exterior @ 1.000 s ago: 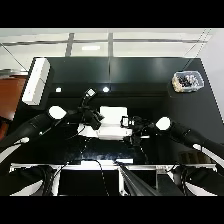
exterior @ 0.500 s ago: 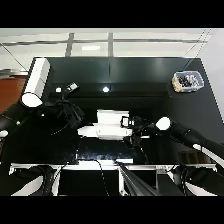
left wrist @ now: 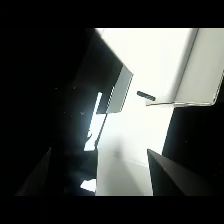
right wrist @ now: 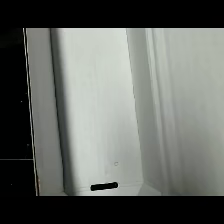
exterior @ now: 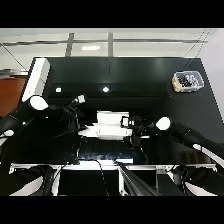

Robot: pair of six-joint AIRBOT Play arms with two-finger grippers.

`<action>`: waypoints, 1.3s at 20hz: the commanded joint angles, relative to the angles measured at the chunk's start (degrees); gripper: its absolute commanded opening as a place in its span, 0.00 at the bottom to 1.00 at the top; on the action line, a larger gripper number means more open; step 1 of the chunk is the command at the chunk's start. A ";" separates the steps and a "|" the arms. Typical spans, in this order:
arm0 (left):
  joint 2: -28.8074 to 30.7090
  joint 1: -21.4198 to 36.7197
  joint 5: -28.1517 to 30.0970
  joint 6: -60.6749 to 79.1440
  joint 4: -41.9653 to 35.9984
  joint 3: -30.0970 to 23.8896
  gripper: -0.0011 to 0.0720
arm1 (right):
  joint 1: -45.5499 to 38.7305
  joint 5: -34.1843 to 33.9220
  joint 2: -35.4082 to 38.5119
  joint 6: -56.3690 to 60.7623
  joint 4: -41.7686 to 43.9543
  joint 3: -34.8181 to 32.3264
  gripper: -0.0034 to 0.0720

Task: Fold the box and place the chain.

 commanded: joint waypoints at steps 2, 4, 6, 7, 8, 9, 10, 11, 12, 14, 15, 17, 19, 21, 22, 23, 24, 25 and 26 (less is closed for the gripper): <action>-0.17 -4.48 6.45 4.44 7.58 -2.45 0.97 | 0.00 0.00 -0.04 0.02 0.00 0.02 0.60; -0.17 -5.18 6.88 4.76 9.51 -3.58 0.97 | 0.00 0.00 -0.04 0.02 0.02 0.02 0.60; -0.17 -5.75 9.64 4.79 9.92 -4.37 0.97 | 0.00 0.00 -0.04 0.02 0.02 0.00 0.60; -0.17 -6.14 10.93 5.25 9.86 -4.46 0.97 | 0.00 0.00 -0.04 0.02 0.00 0.00 0.60; -0.17 -6.56 11.80 6.01 9.84 -4.46 0.97 | -0.02 0.00 -0.04 0.02 0.00 0.02 0.60; -0.17 -7.30 12.24 7.23 9.84 -4.46 0.97 | 0.00 0.00 -0.04 0.02 0.00 0.02 0.60; -0.17 -8.04 12.28 8.50 9.81 -4.46 0.97 | 0.00 0.00 -0.04 0.02 0.00 0.02 0.61; -0.17 -8.94 12.26 8.74 9.42 -4.46 0.97 | 0.00 0.00 -0.04 0.02 0.02 0.00 0.60; -0.17 -9.64 12.09 8.74 8.39 -4.46 0.95 | 0.00 0.00 -0.04 0.02 0.00 0.00 0.60; -0.17 -10.29 11.72 8.63 5.07 -4.46 0.94 | 0.00 0.00 -0.04 0.02 0.02 0.00 0.60; -0.17 -10.29 11.65 8.57 3.08 -4.46 0.94 | 0.00 0.00 -0.04 0.02 0.00 0.00 0.60; -0.17 -10.32 10.47 8.57 -0.15 -4.46 0.94 | 0.00 0.00 -0.04 0.02 0.00 0.02 0.60; -0.17 -10.32 8.81 8.59 -1.29 -4.46 0.83 | 0.00 0.00 -0.04 0.02 0.00 0.00 0.60; -0.26 -10.32 8.74 8.81 -2.93 -4.50 0.82 | -0.02 0.00 -0.04 0.02 0.00 0.00 0.61; -0.66 -10.32 8.96 9.38 -3.93 -4.52 0.82 | 0.00 -0.02 -0.04 0.02 0.00 0.02 0.60; -1.16 -10.32 8.79 10.10 -4.90 -4.50 0.77 | 0.00 0.00 -0.04 0.02 0.00 0.00 0.61; -1.57 -10.32 8.79 10.08 -5.27 -4.50 0.72 | 0.00 0.00 -0.04 0.02 0.00 0.02 0.61; -1.77 -10.32 8.87 10.08 -5.49 -4.50 0.69 | 0.00 -0.02 -0.04 0.02 0.00 0.02 0.60; -1.81 -10.32 9.01 10.10 -5.97 -4.50 0.69 | 0.00 -0.02 -0.04 0.02 0.00 0.02 0.61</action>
